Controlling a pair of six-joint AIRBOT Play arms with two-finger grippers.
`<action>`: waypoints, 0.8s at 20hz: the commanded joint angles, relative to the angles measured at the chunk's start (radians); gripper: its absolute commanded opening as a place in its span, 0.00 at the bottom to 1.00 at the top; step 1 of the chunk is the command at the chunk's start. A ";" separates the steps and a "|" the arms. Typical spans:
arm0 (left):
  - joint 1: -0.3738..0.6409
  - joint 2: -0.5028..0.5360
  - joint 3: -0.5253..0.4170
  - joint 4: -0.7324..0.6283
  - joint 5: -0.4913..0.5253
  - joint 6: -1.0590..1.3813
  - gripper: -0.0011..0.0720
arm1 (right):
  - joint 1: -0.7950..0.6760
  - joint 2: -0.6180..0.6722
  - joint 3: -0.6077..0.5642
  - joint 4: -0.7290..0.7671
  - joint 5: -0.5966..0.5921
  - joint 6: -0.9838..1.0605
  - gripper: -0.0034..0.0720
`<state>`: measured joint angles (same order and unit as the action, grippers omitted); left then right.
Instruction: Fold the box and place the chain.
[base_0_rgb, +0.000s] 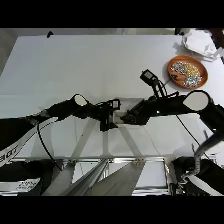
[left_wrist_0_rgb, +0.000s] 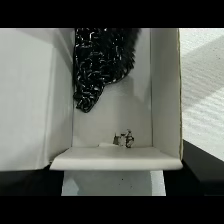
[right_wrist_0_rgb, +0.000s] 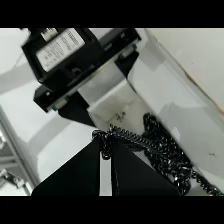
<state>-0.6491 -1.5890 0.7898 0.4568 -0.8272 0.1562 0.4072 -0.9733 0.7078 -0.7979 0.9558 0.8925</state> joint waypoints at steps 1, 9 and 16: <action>-0.001 0.001 0.000 0.000 0.000 0.000 0.58 | 0.005 -0.062 -0.052 -0.013 -0.032 0.000 0.07; -0.001 0.001 0.000 0.000 0.000 0.000 0.58 | 0.004 -0.097 -0.078 -0.014 -0.058 0.027 0.39; -0.001 0.001 0.000 0.000 0.000 0.000 0.58 | -0.019 0.163 0.010 -0.526 -0.097 0.341 0.51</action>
